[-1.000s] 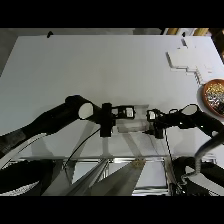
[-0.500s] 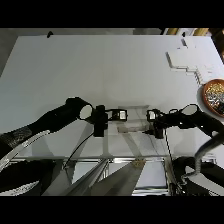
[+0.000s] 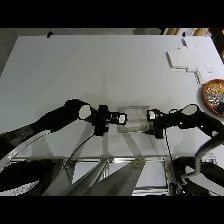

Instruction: Fold the box and place the chain.

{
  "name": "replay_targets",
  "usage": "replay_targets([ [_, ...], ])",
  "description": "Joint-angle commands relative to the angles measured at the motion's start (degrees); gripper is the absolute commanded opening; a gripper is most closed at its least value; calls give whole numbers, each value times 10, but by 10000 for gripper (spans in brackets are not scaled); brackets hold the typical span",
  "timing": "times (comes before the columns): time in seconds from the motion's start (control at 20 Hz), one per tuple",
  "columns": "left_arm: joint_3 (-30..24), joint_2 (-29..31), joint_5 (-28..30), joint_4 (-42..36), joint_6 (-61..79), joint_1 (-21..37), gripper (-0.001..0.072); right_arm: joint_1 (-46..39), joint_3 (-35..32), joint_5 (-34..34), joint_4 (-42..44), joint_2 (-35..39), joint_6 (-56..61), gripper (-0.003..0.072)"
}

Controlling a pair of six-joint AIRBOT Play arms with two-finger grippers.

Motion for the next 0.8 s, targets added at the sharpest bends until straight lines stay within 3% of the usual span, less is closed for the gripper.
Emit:
replay_targets([
  [0.0, 0, -14, 28, -33, 8, -2, 462, 0, 0, 0, 0, 0, 0, 398],
  [0.4, 0, -24, 22, -67, 5, -33, 447, 0, 0, 0, 0, 0, 0, 398],
  [0.5, 0, -25, 19, -66, 1, -33, 355, 0, 0, 0, 0, 0, 0, 398],
  [0.7, 0, -25, 24, -66, 1, -33, 328, 0, 0, 0, 0, 0, 0, 398],
  [0.75, 0, -25, 24, -67, 1, -33, 286, 0, 0, 0, 0, 0, 0, 398],
])
